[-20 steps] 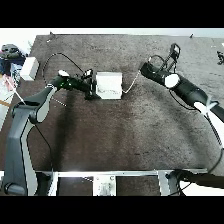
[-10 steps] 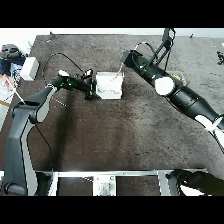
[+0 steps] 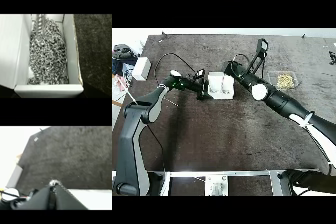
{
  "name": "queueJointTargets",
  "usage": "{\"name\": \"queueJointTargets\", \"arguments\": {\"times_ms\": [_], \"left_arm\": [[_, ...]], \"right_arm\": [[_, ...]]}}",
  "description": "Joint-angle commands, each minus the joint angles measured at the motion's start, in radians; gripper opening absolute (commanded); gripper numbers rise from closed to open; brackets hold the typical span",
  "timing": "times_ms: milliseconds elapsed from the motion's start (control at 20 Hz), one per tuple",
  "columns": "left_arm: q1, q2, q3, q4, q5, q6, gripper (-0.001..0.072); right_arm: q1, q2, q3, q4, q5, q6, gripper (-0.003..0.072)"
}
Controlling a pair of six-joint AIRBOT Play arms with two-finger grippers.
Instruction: Fold the box and place the chain.
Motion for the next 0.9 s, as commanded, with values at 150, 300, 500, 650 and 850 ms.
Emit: {"name": "queueJointTargets", "arguments": {"times_ms": [150, 300, 500, 650, 850], "left_arm": [[0.001, 0.0, 0.0, 0.0, -0.001, 0.0, 0.0337], [0.001, 0.0, 0.0, 0.0, 0.0, 0.0, 0.0337], [0.001, 0.0, 0.0, 0.0, 0.0, 0.0, 0.0336], [0.001, 0.0, 0.0, 0.0, -0.001, 0.0, 0.0336], [0.001, 0.0, 0.0, 0.0, 0.0, 0.0, 0.0336]], "right_arm": [[-0.075, -0.014, 0.001, -0.105, 0.118, -0.017, 0.0177], [-0.181, -0.031, 0.068, -0.101, 0.281, -0.132, 0.0173], [-0.324, -0.132, 0.272, 0.077, 0.598, -0.535, 0.0112], [-0.434, -0.256, 0.407, 0.394, 0.851, -0.93, 0.0112], [-0.524, -0.454, 0.58, 0.654, 1.106, -1.156, 0.0112]]}}
